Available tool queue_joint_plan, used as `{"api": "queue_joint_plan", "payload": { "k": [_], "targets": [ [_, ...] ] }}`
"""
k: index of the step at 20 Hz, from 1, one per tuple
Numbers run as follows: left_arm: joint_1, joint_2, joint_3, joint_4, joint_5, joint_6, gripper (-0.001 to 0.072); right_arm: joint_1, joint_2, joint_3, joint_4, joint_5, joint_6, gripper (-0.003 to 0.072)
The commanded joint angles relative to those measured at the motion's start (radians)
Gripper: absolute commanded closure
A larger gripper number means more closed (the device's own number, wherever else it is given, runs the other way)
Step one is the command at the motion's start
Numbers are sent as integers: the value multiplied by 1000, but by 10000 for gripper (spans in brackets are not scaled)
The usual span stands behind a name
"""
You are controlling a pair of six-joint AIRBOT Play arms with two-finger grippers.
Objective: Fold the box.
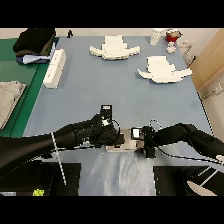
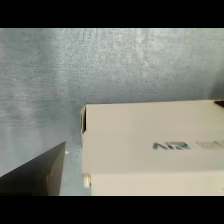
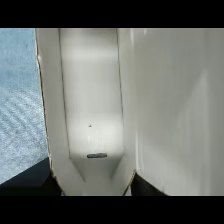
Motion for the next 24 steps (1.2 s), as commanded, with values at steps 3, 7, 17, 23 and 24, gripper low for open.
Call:
{"api": "queue_joint_plan", "payload": {
  "k": [3, 7, 17, 23, 24],
  "targets": [
    [1, 116, 126, -12, -310, 125, 167, 0, 0, 0, 0, 2, 1, 190],
    [1, 257, 167, 1, -356, 157, 639, 0, 0, 0, 0, 2, 1, 190],
    [-35, 243, 167, 62, -192, 588, 698, 0, 0, 0, 0, 2, 1, 190],
    [106, 455, -13, -197, -69, 1138, 700, 0, 0, 0, 0, 2, 1, 190],
    [172, 496, -75, -251, -65, 1286, 698, 0, 0, 0, 0, 2, 1, 190]
  ]
}}
